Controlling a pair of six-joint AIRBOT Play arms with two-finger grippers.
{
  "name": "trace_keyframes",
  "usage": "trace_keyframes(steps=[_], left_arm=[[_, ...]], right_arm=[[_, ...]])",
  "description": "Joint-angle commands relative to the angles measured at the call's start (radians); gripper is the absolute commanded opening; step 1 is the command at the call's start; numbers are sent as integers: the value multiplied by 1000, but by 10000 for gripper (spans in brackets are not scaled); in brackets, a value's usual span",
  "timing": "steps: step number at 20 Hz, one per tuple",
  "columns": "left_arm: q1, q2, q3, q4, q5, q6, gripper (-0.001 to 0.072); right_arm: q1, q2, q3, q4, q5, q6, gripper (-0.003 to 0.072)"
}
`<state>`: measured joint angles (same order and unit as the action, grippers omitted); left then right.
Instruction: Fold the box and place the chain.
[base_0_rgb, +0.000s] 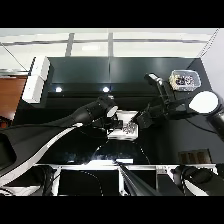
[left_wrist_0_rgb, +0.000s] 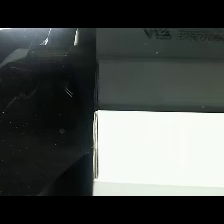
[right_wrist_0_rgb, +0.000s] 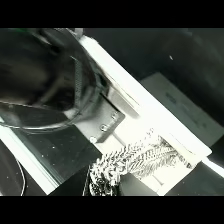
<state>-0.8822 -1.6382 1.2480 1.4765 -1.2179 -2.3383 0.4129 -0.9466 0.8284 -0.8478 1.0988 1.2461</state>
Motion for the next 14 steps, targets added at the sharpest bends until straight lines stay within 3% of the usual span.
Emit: trace_keyframes(steps=[1,3,4,5,10,14], left_arm=[[1,-1,0,0,13,0,29],[1,-1,0,0,14,0,29],[1,-1,0,0,14,0,29],[1,-1,0,0,14,0,29],[0,-1,0,-2,13,0,29],[0,-14,0,-32,6,0,29]], right_arm=[[2,0,-80,23,-99,24,9],[0,0,-99,17,-127,51,27],[-2,3,-96,-2,-119,69,231],[-11,5,-90,-10,-97,87,484],[-121,80,-44,-100,40,86,485],[-263,204,-42,-159,80,85,485]])
